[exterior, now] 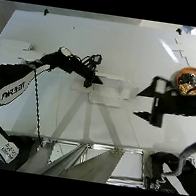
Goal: Fold the box and place the chain.
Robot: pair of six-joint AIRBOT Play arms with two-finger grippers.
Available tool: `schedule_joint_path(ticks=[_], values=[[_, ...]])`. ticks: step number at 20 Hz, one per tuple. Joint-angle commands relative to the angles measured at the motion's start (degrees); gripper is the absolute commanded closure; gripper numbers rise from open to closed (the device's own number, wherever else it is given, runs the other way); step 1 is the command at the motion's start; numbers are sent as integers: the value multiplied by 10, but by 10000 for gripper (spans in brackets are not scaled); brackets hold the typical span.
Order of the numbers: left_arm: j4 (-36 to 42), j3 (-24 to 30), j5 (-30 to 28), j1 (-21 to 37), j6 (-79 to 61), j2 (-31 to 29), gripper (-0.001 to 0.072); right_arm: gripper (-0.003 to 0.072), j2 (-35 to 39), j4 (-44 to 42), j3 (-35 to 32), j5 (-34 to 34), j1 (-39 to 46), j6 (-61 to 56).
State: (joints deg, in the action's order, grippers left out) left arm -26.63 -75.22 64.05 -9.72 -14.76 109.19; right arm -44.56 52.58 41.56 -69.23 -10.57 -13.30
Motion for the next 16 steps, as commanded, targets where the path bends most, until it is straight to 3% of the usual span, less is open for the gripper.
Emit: schedule_joint_path(ticks=[1, 5, 8, 13, 16], values=[[0, 0, 0, 0, 0, 0, 696, -4, -34, 4, -91, 151, -32, 50], [0, 0, 0, 0, 0, 0, 696, -3, -130, -5, -97, 178, -32, 137], [0, 0, 0, 0, 0, 0, 696, -3, -189, -38, -97, 245, -32, 194], [0, 0, 0, 0, 0, 0, 696, -3, -221, -93, -97, 331, -32, 308], [0, 0, 0, 0, 0, 0, 696, -3, -236, -93, -97, 325, -32, 322]])
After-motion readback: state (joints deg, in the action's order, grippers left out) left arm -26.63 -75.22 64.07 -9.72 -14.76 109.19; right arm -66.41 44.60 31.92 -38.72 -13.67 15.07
